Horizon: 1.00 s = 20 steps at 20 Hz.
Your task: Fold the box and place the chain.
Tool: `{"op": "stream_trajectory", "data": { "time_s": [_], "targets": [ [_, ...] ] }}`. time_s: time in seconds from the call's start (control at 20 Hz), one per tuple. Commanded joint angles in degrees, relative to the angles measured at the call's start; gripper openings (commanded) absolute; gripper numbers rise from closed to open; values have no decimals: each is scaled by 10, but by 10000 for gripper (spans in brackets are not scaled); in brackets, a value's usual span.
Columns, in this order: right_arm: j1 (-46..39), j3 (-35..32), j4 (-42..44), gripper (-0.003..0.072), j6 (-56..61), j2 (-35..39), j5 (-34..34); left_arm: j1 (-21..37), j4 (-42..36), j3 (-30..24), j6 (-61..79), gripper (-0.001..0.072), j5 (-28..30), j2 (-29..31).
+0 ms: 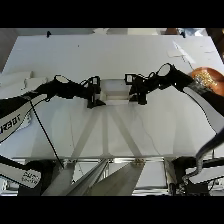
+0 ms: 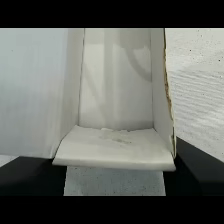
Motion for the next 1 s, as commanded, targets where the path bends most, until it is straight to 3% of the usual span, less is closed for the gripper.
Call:
{"op": "stream_trajectory", "data": {
  "time_s": [0.0,0.5,0.6,0.7,0.85,0.9,0.95],
  "targets": [
    [1,0,12,271,-1,-1,7,0,0,0,0,376,0,0],
    [5,0,113,269,-1,-16,-28,0,0,0,0,376,0,0],
    [11,0,111,436,-1,-21,-35,0,0,0,0,376,0,0],
    [17,0,111,545,-1,-24,-38,0,0,0,0,376,0,0],
    [20,0,111,547,1,-24,-38,0,0,0,0,376,0,0],
    [20,0,111,515,6,-24,-38,0,0,0,0,376,0,0],
    [20,0,109,410,15,-24,-36,0,0,0,0,376,0,0]
  ]
}}
